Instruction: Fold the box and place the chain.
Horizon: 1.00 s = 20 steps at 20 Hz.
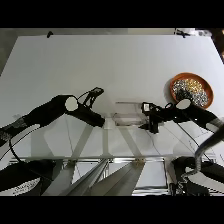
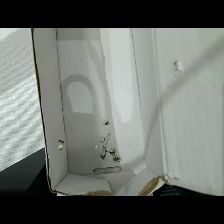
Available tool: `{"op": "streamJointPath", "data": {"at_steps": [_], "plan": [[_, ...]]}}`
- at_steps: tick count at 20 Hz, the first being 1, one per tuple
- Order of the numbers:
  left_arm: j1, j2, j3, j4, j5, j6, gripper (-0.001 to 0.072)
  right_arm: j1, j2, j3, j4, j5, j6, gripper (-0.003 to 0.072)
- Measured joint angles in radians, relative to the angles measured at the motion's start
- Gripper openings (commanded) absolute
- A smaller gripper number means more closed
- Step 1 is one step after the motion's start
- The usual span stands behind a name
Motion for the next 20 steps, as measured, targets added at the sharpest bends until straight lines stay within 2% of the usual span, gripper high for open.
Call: {"op": "streamJointPath", "data": {"at_steps": [12, 16, 20], "plan": [[-0.034, -0.048, -0.002, -0.133, 0.067, 0.098, 0.0009, 0.000, 0.000, 0.000, -0.002, 0.000, -0.004, 0.0414], [-0.038, -0.018, -0.001, -0.138, 0.064, 0.128, 0.0014, 0.000, 0.000, 0.000, -0.002, 0.000, -0.003, 0.0414], [-0.034, 0.026, 0.001, -0.200, 0.064, 0.143, 0.0044, 0.000, 0.000, 0.000, -0.002, 0.001, -0.002, 0.0414]]}}
